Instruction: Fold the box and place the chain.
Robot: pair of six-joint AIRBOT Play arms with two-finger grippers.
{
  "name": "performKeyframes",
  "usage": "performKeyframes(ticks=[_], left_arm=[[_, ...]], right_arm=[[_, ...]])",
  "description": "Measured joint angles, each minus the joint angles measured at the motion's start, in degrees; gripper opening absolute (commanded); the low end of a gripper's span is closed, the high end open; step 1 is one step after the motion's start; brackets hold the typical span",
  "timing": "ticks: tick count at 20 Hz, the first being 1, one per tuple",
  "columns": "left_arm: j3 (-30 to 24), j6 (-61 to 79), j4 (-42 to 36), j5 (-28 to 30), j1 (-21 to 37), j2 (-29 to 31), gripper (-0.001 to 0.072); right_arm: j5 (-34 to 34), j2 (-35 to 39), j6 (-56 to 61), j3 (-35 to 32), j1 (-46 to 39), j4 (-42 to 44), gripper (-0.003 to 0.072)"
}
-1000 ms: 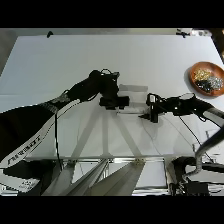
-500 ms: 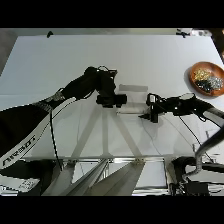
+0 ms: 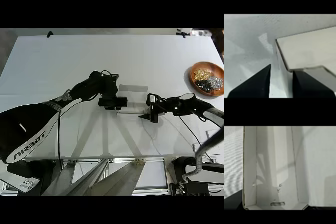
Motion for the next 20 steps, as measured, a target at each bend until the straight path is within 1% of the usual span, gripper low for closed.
performKeyframes(ticks=[1, 2, 3, 4, 5, 10, 11, 13, 14, 16, 18, 19, 20], left_arm=[[0.0, -0.04, -0.04, -0.15, -0.13, -0.31, 0.0153], [0.02, -0.13, -0.48, -0.44, -0.33, -0.61, 0.0114], [0.07, -0.24, -0.2, -0.37, -0.48, -0.81, 0.011], [0.07, -0.28, -0.22, -0.37, -0.61, -1.01, 0.0068], [0.07, -0.35, 0.02, -0.39, -0.83, -1.16, 0.0008], [0.02, -0.22, -0.42, -0.66, -1.22, -1.55, 0.0009], [0.02, -0.2, -0.55, -0.74, -1.31, -1.57, 0.005], [-0.09, 0.09, -1.09, -1.55, -1.49, -1.7, 0.0192], [-0.07, 0.11, -1.66, -1.77, -1.49, -1.62, 0.0226], [-0.09, 0.2, -2.01, -1.9, -1.55, -1.25, 0.0226], [-0.11, 0.17, -2.16, -1.29, -1.55, -0.46, 0.0241], [-0.09, 0.13, -2.25, -1.2, -1.49, 0.0, 0.031], [-0.07, 0.07, -2.58, -1.29, -1.42, 0.42, 0.0413]], right_arm=[[0.0, -0.02, 0.0, 0.0, 0.0, 0.02, 0.0438], [0.0, -0.02, 0.02, 0.0, 0.02, 0.02, 0.0438], [0.07, -0.02, 0.02, 0.0, 0.02, 0.02, 0.0438], [0.07, 0.0, 0.02, 0.0, 0.02, 0.02, 0.0438], [0.15, 0.0, 0.02, 0.0, 0.0, 0.04, 0.0438], [0.13, 0.0, 0.02, 0.0, -0.02, 0.02, 0.0438], [0.13, 0.0, 0.02, 0.0, -0.02, 0.02, 0.0438], [-0.04, 0.0, 0.0, 0.0, 0.0, -0.02, 0.0438], [-0.07, 0.0, -0.02, 0.0, -0.02, -0.07, 0.0438], [-0.02, 0.0, -0.02, 0.0, -0.02, -0.04, 0.0438], [0.09, 0.0, -0.15, 0.0, -0.02, -0.09, 0.0438], [0.09, 0.0, -0.02, 0.0, -0.02, -0.07, 0.0438], [0.07, -0.02, 0.04, 0.0, -0.02, -0.07, 0.0438]])
